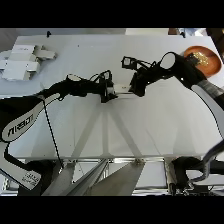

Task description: Fold the box and place the chain.

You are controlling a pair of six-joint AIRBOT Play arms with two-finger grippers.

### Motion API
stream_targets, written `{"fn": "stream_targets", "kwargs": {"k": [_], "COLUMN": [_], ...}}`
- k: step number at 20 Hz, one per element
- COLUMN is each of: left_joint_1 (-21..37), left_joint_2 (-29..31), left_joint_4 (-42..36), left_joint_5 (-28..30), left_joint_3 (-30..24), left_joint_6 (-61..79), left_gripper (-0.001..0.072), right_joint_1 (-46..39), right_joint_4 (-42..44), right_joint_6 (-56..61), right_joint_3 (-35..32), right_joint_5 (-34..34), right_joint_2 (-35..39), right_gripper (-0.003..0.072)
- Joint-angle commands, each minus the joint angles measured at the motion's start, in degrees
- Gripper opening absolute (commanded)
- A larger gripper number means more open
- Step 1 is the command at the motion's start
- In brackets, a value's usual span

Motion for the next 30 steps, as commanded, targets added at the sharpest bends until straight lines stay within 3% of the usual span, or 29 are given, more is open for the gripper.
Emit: {"fn": "stream_targets", "kwargs": {"k": [1, 3, 4, 8, 12, 16, 21, 26, 30], "left_joint_1": [0.0, 0.0, 0.0, 0.0, 0.0, 0.0, 0.0, 0.0, 0.0], "left_joint_2": [0.0, 0.0, 0.0, 0.0, 0.0, 0.0, 0.0, 0.0, 0.0], "left_joint_4": [0.2, 0.2, 0.2, 0.2, 0.2, 0.2, 0.2, 0.2, 0.2], "left_joint_5": [0.2, 0.2, 0.2, 0.2, 0.2, 0.2, 0.2, 0.2, 0.2], "left_joint_3": [0.0, 0.0, 0.0, 0.0, 0.0, 0.0, 0.0, 0.0, 0.0], "left_joint_6": [0.0, 0.0, 0.0, 0.0, 0.0, 0.0, 0.0, 0.0, 0.0], "left_gripper": [0.038, 0.038, 0.038, 0.038, 0.038, 0.038, 0.038, 0.038, 0.038], "right_joint_1": [0.0, -0.9, -1.7, -5.7, -5.8, -3.5, -1.2, -0.8, -0.8], "right_joint_4": [0.6, 5.9, 10.4, 29.7, 29.7, 29.7, 28.7, 20.0, 19.2], "right_joint_6": [2.6, 6.5, 6.6, 11.0, 20.5, 21.7, 21.7, 24.7, 25.0], "right_joint_3": [0.0, 0.0, 0.0, 0.0, 0.0, 0.0, 0.0, 0.0, 0.0], "right_joint_5": [-1.5, -1.3, -1.0, -0.7, 3.0, 2.9, 1.8, 1.8, 1.5], "right_joint_2": [2.2, 2.0, 1.9, -0.7, -7.1, -11.6, -13.5, -13.6, -13.6], "right_gripper": [0.0314, 0.0078, 0.001, 0.001, 0.0009, 0.0009, 0.0009, 0.0009, 0.0009]}}
